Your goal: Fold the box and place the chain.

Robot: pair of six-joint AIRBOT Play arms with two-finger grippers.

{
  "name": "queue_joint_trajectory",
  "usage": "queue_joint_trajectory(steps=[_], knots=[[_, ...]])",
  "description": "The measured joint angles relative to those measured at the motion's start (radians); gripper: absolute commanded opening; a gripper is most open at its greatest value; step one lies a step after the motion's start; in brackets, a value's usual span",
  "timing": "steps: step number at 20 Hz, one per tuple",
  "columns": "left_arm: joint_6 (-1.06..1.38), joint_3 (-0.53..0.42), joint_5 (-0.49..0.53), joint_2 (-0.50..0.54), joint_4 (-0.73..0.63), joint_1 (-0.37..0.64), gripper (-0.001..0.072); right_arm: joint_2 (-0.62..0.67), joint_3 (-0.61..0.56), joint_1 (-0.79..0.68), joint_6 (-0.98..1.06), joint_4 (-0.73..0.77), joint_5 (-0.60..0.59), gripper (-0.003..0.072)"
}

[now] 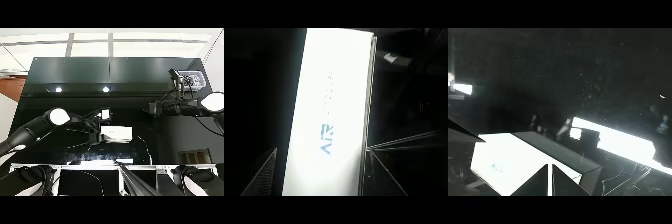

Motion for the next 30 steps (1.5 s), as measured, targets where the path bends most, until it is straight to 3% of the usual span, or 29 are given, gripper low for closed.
queue_joint_trajectory(steps=[6, 19, 26, 27, 28, 29, 30], knots=[[-0.008, 0.051, 0.027, -0.099, -0.017, -0.071, 0.0708, 0.0, 0.0, 0.0, 0.002, -0.007, -0.009, 0.004], [-0.011, 0.059, 0.053, -0.139, -0.02, -0.091, 0.0708, 0.0, 0.0, 0.0, 0.002, -0.008, -0.015, 0.004], [-0.011, 0.059, 0.064, -0.212, -0.018, -0.106, 0.0707, 0.0, 0.0, 0.0, 0.003, -0.008, -0.018, 0.004], [-0.012, 0.06, 0.071, -0.222, -0.018, -0.108, 0.0683, 0.0, 0.0, 0.0, 0.003, -0.008, -0.019, 0.004], [-0.014, 0.06, 0.076, -0.231, -0.018, -0.109, 0.0574, 0.0, 0.0, 0.0, 0.007, -0.007, -0.021, 0.004], [-0.014, 0.06, 0.081, -0.238, -0.019, -0.11, 0.0383, 0.0, 0.0, 0.0, 0.007, -0.007, -0.025, 0.004], [-0.016, 0.061, 0.088, -0.243, -0.02, -0.111, 0.0295, 0.0, 0.0, 0.0, 0.008, -0.007, -0.026, 0.004]])
